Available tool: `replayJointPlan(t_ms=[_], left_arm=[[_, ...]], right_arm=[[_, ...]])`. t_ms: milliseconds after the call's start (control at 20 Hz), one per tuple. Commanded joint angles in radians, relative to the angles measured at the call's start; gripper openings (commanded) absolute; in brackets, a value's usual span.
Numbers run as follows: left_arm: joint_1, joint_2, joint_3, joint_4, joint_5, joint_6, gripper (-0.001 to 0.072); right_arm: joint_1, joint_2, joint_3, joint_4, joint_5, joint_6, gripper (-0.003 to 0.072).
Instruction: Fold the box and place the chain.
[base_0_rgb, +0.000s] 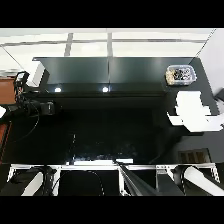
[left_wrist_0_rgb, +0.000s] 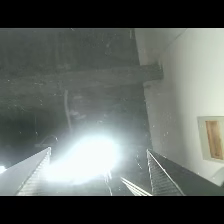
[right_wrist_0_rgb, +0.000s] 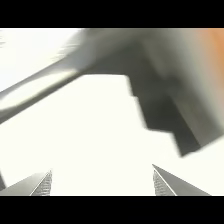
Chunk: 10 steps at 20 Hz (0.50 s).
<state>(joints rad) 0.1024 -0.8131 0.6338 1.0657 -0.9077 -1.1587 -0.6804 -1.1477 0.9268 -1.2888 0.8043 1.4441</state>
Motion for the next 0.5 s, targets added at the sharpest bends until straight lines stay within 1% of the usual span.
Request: replayJointPlan(t_ms=[0, 100, 200, 300, 350, 450], left_arm=[[-0.002, -0.004, 0.000, -0.011, -0.027, 0.000, 0.0709], [-0.002, -0.008, 0.000, -0.008, -0.044, 0.000, 0.0709], [-0.002, -0.020, 0.000, -0.010, -0.035, 0.000, 0.0709], [-0.003, -0.037, 0.000, -0.013, -0.038, 0.000, 0.0710], [-0.003, -0.046, 0.000, -0.013, -0.043, 0.000, 0.0709], [-0.003, -0.060, 0.000, -0.018, -0.048, 0.000, 0.0709]], right_arm=[[-0.340, -0.140, 0.103, 0.016, 0.132, -0.075, 0.0720], [-0.407, -0.278, 0.232, 0.156, 0.244, -0.195, 0.0720], [-0.403, -0.401, 0.343, 0.149, 0.362, -0.233, 0.0720], [-0.378, -0.504, 0.419, 0.108, 0.486, -0.322, 0.0720], [-0.363, -0.529, 0.434, 0.131, 0.514, -0.411, 0.0720], [-0.338, -0.540, 0.434, 0.208, 0.492, -0.534, 0.0720]])
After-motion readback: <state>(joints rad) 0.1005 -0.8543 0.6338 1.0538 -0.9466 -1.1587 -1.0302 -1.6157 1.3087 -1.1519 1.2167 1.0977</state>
